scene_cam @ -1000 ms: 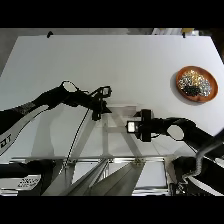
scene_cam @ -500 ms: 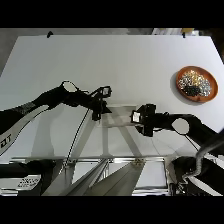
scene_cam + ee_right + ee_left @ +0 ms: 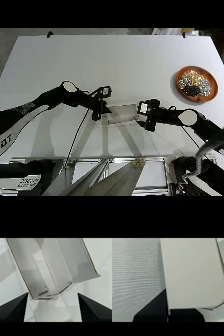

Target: Fold the box and place the chain.

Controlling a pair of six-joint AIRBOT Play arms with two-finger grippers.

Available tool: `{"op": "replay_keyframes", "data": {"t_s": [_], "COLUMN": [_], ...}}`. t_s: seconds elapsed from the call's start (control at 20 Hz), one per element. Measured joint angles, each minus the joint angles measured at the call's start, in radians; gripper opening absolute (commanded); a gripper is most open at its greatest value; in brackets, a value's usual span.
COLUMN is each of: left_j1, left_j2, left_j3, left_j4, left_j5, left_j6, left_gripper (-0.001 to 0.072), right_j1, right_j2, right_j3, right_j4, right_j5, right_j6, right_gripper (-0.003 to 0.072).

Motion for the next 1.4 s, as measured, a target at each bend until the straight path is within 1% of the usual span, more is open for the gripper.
{"op": "replay_keyframes", "data": {"t_s": [0.2,0.3,0.45,0.6,0.75,1.0,1.05,1.35,1.4], "left_j1": [0.000,0.000,0.000,0.000,0.000,0.000,0.000,0.000,0.000], "left_j2": [0.000,0.000,0.000,0.000,0.000,0.000,0.000,0.000,0.000], "left_j3": [0.000,0.000,0.000,0.000,0.000,0.000,0.000,0.000,0.000], "left_j4": [0.000,0.000,0.000,0.000,0.000,0.000,0.000,0.000,0.000], "left_j5": [-0.001,-0.001,-0.001,0.000,0.000,0.000,0.000,-0.001,-0.001], "left_j6": [0.000,0.000,0.000,0.000,0.001,0.000,0.000,0.001,0.001], "left_gripper": [0.0010,0.0010,0.0010,0.0010,0.0010,0.0010,0.0010,0.0010,0.0010], "right_j1": [-0.054,-0.085,-0.136,-0.168,-0.180,-0.177,-0.169,-0.135,-0.134], "right_j2": [-0.067,-0.108,-0.185,-0.282,-0.353,-0.417,-0.426,-0.445,-0.446], "right_j3": [0.001,0.011,0.055,0.117,0.153,0.171,0.172,0.174,0.174], "right_j4": [0.135,0.177,0.210,0.227,0.240,0.258,0.260,0.260,0.258], "right_j5": [0.047,0.070,0.133,0.226,0.277,0.296,0.296,0.297,0.298], "right_j6": [-0.170,-0.225,-0.272,-0.307,-0.340,-0.370,-0.379,-0.414,-0.416], "right_gripper": [0.0668,0.0668,0.0668,0.0669,0.0669,0.0665,0.0646,0.0625,0.0574]}}
